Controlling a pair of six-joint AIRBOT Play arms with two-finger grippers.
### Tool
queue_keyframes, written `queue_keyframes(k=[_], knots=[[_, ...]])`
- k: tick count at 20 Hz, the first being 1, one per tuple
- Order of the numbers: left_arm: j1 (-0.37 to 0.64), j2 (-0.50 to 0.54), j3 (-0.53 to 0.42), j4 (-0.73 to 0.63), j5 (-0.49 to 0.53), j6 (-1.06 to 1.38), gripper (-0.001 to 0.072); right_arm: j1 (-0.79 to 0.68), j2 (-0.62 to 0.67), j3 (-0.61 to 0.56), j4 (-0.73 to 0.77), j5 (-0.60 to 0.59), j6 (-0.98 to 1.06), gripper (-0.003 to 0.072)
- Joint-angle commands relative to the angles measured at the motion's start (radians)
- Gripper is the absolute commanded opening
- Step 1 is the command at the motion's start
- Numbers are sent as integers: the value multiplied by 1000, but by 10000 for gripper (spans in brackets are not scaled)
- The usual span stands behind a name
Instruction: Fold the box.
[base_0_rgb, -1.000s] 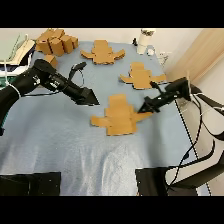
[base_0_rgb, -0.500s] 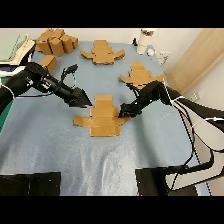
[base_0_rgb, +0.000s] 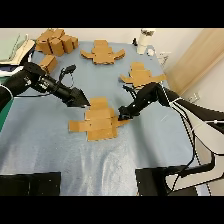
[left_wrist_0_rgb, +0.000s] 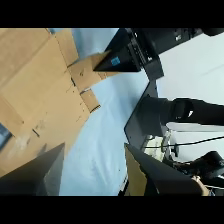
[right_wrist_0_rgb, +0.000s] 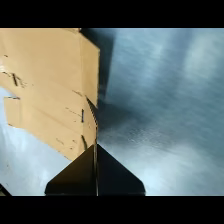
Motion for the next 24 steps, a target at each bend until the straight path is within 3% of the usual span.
queue_keyframes(k=[1, 6, 7, 8, 11, 15, 18, 19, 24], knots=[[55, 0, -13, 4, 5, 32, 559, 14, 70, -87, 85, 92, -131, 3], [133, -1, -139, 5, 135, 42, 562, 82, 211, -272, 81, 244, -209, 3], [132, -8, -162, 4, 173, 59, 574, 97, 225, -284, 77, 260, -209, 3], [128, -19, -174, 2, 195, 64, 674, 109, 233, -289, 77, 263, -209, 3], [97, -87, -172, -37, 232, 95, 668, 143, 235, -289, 77, 262, -209, 3], [48, -190, -121, -120, 227, 154, 667, 159, 236, -289, 78, 262, -208, 3], [11, -242, -77, -122, 140, 193, 655, 159, 236, -289, 76, 263, -208, 3], [8, -247, -75, -122, 104, 210, 620, 159, 236, -289, 74, 262, -208, 3], [20, -249, -72, -116, 5, 307, 176, 159, 236, -289, 60, 266, -208, 3]])
